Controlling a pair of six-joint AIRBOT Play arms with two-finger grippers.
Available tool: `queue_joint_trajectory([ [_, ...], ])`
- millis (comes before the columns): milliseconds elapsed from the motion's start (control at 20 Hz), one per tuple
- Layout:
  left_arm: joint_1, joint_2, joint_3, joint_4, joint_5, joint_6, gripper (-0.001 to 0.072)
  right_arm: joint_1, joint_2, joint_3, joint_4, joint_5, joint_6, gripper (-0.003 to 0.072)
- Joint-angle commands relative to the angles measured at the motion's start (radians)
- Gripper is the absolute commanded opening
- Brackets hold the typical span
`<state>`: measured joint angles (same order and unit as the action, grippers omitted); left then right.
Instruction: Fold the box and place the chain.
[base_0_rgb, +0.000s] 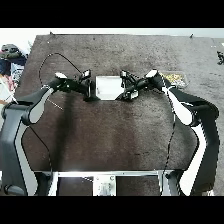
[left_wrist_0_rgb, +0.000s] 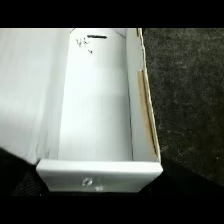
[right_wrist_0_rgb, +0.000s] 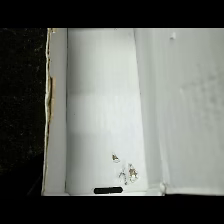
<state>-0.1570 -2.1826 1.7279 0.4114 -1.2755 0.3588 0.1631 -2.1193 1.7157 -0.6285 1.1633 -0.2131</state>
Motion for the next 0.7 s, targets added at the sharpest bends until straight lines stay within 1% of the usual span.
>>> queue_joint_trajectory([
  [0,-0.004,-0.001,0.0,-0.001,0.001,0.021,0.0713,0.0,0.0,0.0,0.0,0.0,0.0,0.0477],
  [650,-0.031,-0.012,0.0,-0.012,0.012,0.042,0.0713,0.0,0.0,0.0,0.0,0.0,0.0,0.0478],
])
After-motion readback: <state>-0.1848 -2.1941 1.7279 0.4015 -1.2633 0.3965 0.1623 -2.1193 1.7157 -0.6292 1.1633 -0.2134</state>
